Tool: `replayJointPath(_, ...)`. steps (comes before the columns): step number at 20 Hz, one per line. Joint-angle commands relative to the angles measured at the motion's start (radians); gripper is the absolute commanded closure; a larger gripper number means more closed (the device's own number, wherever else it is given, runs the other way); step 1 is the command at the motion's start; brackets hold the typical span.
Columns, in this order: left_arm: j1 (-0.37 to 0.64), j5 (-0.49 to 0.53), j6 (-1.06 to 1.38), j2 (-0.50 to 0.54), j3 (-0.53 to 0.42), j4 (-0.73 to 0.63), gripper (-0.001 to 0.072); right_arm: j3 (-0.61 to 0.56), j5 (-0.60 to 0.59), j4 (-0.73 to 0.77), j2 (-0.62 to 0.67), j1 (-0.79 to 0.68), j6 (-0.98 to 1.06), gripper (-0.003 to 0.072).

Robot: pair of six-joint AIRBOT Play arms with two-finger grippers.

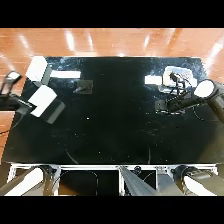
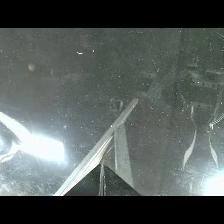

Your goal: Fold the box and place the chain.

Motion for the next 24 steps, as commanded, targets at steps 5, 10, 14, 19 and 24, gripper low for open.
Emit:
replayJointPath(5, 0.189, -0.029, -0.224, -0.127, 0.072, -0.003, 0.0690, 0.000, -0.002, 0.000, 0.000, -0.001, -0.004, 0.0658)
replayJointPath(10, 0.183, -0.047, -0.320, -0.290, 0.256, -0.008, 0.0689, 0.001, -0.006, 0.000, 0.000, -0.001, -0.004, 0.0658)
replayJointPath(14, 0.117, -0.073, -0.322, -0.401, 0.371, -0.021, 0.0689, 0.001, -0.016, 0.001, 0.000, -0.001, 0.000, 0.0658)
replayJointPath(19, 0.024, -0.128, -0.344, -0.483, 0.417, -0.022, 0.0688, 0.001, -0.012, 0.001, 0.000, -0.001, 0.005, 0.0658)
replayJointPath(24, 0.016, -0.103, -0.348, -0.493, 0.417, -0.020, 0.0688, 0.000, -0.012, 0.000, 0.000, -0.001, 0.004, 0.0658)
